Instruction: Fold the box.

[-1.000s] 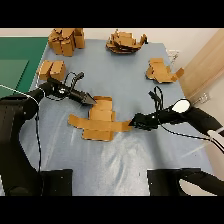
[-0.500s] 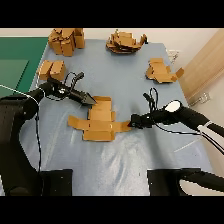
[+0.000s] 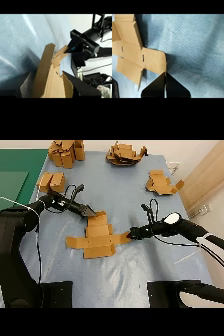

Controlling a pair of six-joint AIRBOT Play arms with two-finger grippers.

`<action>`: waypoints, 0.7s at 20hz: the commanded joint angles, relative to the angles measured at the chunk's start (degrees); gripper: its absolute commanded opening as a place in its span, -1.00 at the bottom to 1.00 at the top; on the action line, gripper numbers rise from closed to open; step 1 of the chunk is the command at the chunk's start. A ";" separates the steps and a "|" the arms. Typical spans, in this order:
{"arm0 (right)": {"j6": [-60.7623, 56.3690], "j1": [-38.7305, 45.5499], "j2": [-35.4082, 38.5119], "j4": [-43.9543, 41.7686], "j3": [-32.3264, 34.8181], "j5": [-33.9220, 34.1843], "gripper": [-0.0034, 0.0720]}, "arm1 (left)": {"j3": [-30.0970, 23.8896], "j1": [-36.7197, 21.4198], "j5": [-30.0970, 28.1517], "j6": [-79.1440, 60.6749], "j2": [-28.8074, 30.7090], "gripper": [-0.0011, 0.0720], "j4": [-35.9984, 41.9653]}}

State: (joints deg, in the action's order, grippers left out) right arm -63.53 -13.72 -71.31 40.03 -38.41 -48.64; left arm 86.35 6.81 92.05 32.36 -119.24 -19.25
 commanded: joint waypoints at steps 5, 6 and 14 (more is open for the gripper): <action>-5.18 0.02 -0.04 0.02 0.04 5.73 -0.90 | 0.07 -0.15 -1.22 0.22 0.09 0.67 0.02; -6.36 0.04 -0.04 0.04 0.04 6.54 -0.90 | 0.07 -0.17 -2.08 0.24 0.11 0.67 0.37; -10.62 0.02 -0.04 0.00 0.04 9.97 -0.90 | 0.04 -3.41 -6.12 0.63 0.11 0.67 8.52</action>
State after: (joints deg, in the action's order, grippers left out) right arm -72.97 -13.72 -71.33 40.03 -38.37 -39.72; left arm 86.35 4.45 86.61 32.73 -119.22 -13.08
